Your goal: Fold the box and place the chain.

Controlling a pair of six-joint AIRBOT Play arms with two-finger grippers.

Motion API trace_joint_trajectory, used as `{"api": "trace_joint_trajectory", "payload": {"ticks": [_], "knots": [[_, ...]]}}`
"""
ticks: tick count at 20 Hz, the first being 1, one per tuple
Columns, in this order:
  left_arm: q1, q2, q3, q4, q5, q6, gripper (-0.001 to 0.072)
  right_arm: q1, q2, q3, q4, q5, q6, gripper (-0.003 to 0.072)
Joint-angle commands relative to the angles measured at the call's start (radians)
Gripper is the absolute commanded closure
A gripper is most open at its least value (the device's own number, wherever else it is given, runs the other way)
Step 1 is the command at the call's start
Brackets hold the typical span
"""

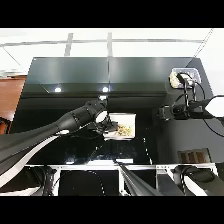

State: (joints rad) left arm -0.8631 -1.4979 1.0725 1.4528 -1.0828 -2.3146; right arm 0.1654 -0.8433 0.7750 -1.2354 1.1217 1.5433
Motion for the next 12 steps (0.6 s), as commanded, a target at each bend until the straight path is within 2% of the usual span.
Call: {"api": "trace_joint_trajectory", "payload": {"ticks": [1, 2, 3, 4, 6, 9, 10, 12], "knots": [[0.004, -0.001, 0.007, -0.023, 0.023, -0.042, 0.0683, -0.02, 0.007, 0.001, -0.034, -0.008, -0.034, 0.0328], [0.004, -0.001, 0.019, -0.021, 0.011, -0.053, 0.0614, -0.02, 0.007, 0.001, -0.034, -0.007, -0.04, 0.0328], [0.003, 0.002, 0.035, -0.011, 0.002, -0.055, 0.0356, -0.02, 0.007, 0.001, -0.034, -0.008, -0.041, 0.0328], [0.003, 0.011, 0.05, 0.004, -0.006, -0.079, 0.0206, -0.02, 0.007, 0.001, -0.034, -0.008, -0.045, 0.0328], [-0.004, 0.067, 0.068, 0.054, -0.024, -0.077, 0.0187, -0.02, 0.007, 0.001, -0.036, -0.02, -0.064, 0.0328], [-0.014, 0.209, 0.038, 0.242, -0.108, -0.022, 0.019, -0.02, 0.007, 0.001, -0.04, -0.047, -0.064, 0.0328], [-0.004, 0.274, -0.011, 0.29, -0.087, 0.009, 0.0191, -0.02, 0.007, 0.001, -0.04, -0.059, -0.064, 0.0328], [0.103, 0.396, -0.148, 0.229, 0.049, 0.01, 0.0191, -0.02, 0.007, 0.001, -0.04, -0.076, -0.063, 0.0327]]}}
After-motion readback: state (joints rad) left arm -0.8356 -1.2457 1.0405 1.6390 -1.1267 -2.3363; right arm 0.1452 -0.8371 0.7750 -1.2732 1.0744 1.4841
